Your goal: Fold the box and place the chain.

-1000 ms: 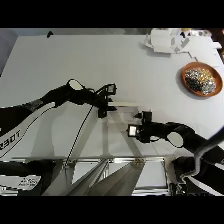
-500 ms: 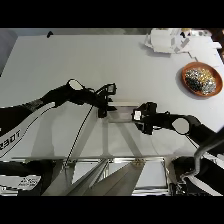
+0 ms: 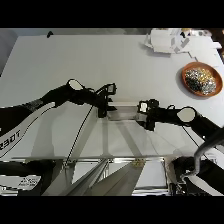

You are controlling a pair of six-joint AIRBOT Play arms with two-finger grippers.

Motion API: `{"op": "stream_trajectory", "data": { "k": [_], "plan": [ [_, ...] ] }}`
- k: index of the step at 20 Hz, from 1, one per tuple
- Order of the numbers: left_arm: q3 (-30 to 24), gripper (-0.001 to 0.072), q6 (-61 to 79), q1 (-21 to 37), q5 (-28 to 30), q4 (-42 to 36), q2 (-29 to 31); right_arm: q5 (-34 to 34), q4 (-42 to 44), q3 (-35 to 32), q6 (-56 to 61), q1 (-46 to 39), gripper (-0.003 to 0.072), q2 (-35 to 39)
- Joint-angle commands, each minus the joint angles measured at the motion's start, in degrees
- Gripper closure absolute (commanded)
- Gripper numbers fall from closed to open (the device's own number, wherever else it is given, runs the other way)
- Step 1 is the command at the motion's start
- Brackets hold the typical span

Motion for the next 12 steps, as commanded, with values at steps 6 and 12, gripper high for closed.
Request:
{"op": "stream_trajectory", "data": {
  "k": [6,12],
  "plan": [
    [-0.02,0.0700,0.02,-0.02,0.02,0.02,-0.02,0.94,10.45,0.15,-11.69,-1.07,-0.0013,-4.00],
    [-0.02,0.0700,0.02,-0.02,0.02,0.02,-0.02,6.36,12.59,0.20,-15.91,-6.95,-0.0013,-5.97]
  ]
}}
